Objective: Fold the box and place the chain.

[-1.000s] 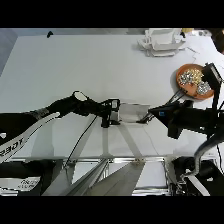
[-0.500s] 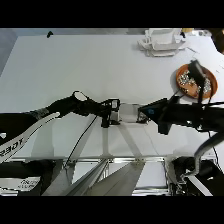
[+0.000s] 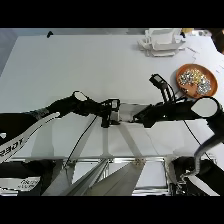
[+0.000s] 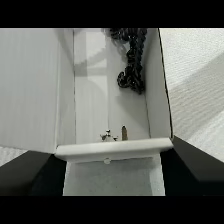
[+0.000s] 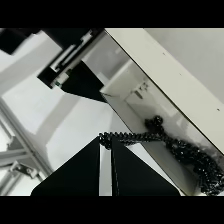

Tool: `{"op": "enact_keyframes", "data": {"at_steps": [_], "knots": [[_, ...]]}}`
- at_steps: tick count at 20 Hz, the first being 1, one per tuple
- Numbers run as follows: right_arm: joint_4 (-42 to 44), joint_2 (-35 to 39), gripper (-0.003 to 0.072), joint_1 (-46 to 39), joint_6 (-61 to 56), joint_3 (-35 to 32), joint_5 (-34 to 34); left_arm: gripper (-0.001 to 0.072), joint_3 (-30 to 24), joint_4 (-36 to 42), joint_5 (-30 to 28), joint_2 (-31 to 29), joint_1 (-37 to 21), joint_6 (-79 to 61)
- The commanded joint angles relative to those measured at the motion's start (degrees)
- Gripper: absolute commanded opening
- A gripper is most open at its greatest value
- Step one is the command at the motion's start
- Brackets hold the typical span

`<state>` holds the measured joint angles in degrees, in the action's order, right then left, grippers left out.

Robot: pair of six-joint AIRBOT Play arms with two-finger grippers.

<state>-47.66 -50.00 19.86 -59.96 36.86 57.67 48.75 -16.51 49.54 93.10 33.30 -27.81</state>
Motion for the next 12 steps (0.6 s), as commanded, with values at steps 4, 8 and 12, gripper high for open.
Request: {"op": "enact_keyframes", "data": {"at_steps": [4,8,12], "knots": [[-0.52,-6.82,0.0188,0.09,0.02,-0.85,0.20,0.0085,0.02,0.00,0.00,0.02,0.00,-0.02],[0.15,-4.74,0.0243,0.00,-0.37,-0.28,3.69,0.0085,0.02,0.00,0.00,0.02,0.00,-0.02],[-6.05,-1.18,0.0209,-4.42,-7.76,6.27,9.79,0.0085,0.02,0.00,0.00,0.02,0.00,-0.02]]}}
